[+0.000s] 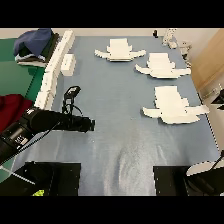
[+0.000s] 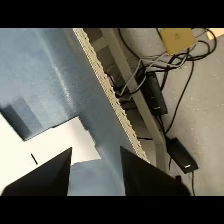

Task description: Fold the box.

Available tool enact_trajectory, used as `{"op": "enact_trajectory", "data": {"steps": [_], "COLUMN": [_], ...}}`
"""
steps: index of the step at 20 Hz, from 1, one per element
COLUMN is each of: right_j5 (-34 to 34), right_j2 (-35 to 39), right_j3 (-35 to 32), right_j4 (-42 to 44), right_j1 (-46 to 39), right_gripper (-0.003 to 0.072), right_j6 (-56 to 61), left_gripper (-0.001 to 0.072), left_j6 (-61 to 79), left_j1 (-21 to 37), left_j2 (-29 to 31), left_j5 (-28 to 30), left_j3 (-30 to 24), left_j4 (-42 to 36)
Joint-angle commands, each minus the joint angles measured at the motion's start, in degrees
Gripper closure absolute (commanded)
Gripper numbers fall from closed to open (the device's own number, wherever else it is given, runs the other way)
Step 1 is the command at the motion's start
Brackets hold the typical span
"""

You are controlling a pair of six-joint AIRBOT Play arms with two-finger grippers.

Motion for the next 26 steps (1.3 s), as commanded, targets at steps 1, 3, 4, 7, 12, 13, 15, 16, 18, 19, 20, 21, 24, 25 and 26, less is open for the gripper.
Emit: {"op": "enact_trajectory", "data": {"steps": [1,3,4,7,12,13,15,16,18,19,20,21,24,25,26], "right_j5": [-5.0,-6.8,-7.3,-8.3,-12.3,-12.4,-12.7,-12.8,-12.1,-11.5,-10.3,-8.8,-1.8,0.8,2.7], "right_j2": [-5.3,-7.6,-8.1,-8.3,-8.2,-8.2,-7.9,-7.0,-3.5,-1.4,1.3,4.2,16.0,20.5,24.7], "right_j3": [0.1,0.1,0.1,0.4,2.0,2.0,2.0,1.6,-0.2,-1.6,-4.0,-7.3,-21.4,-26.8,-31.9], "right_j4": [7.5,11.0,12.2,14.0,17.9,19.1,22.7,24.8,26.3,26.3,26.3,26.3,26.2,26.1,25.9], "right_j1": [-3.2,-3.0,-2.8,-2.3,0.8,2.1,5.0,6.6,10.6,12.5,14.6,16.5,22.5,24.5,26.6], "right_gripper": [0.0219,0.0219,0.0229,0.0472,0.0685,0.0686,0.0687,0.0687,0.0688,0.0688,0.0688,0.0688,0.0688,0.0688,0.0688], "right_j6": [-9.5,-12.0,-13.2,-15.1,-15.5,-14.8,-12.0,-11.8,-10.1,-8.9,-7.1,-5.1,-1.8,0.2,1.5], "left_gripper": [0.0696,0.0696,0.0696,0.0696,0.0696,0.0696,0.0696,0.0696,0.0696,0.0696,0.0696,0.0696,0.0696,0.0696,0.0696], "left_j6": [0.0,0.0,0.0,0.0,0.0,0.0,0.2,0.2,0.0,0.0,0.0,0.0,1.4,3.4,6.7], "left_j1": [0.0,0.1,0.1,0.1,0.1,0.1,0.1,0.1,0.1,0.4,1.3,2.8,9.7,12.0,14.6], "left_j2": [0.0,0.0,0.0,0.0,0.0,0.0,0.0,0.0,0.0,0.0,0.0,0.0,0.0,0.0,0.0], "left_j5": [0.0,0.0,0.0,0.0,0.4,1.8,4.0,4.3,3.4,3.3,2.9,1.8,-5.7,-7.7,-9.6], "left_j3": [0.0,0.0,0.0,0.0,0.0,0.0,0.0,0.0,0.0,0.0,0.0,0.0,0.2,0.3,0.2], "left_j4": [-0.6,-0.6,-0.8,-1.6,-2.1,-2.1,-4.0,-4.2,-4.2,-4.2,-4.6,-5.0,-5.1,-5.7,-7.8]}}
